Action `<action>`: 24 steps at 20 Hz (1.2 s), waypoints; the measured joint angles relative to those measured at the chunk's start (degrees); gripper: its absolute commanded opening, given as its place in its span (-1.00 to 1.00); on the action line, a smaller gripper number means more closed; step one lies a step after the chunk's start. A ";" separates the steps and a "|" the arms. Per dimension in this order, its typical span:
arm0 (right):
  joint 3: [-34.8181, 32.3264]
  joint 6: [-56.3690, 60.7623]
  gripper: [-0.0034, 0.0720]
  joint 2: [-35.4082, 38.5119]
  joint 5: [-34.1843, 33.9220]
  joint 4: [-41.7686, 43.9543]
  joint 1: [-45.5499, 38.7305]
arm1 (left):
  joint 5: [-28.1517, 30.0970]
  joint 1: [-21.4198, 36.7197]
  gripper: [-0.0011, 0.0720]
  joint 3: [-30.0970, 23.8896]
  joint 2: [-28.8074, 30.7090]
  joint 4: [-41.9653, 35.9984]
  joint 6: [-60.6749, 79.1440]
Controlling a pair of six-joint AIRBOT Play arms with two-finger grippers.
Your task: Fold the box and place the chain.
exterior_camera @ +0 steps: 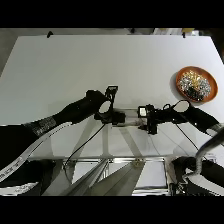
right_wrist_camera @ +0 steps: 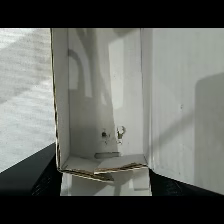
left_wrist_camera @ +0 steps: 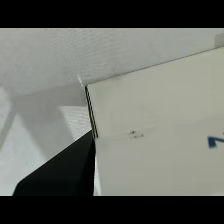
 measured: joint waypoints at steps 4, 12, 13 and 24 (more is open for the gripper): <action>-0.02 -0.07 0.18 0.00 0.00 0.02 0.00 | 0.09 -0.55 -0.43 0.04 -1.64 0.61 -1.57; 0.02 0.04 0.18 0.00 0.46 0.17 -0.02 | -0.57 -0.98 -0.95 0.11 -2.64 2.27 -8.50; 0.02 0.04 0.18 0.02 0.39 0.15 0.00 | -0.57 -1.01 -0.94 0.11 -2.67 2.38 -8.76; -0.02 -0.07 0.18 0.00 -0.02 -0.04 0.00 | -0.37 -0.94 -0.23 0.09 -2.38 2.16 -10.08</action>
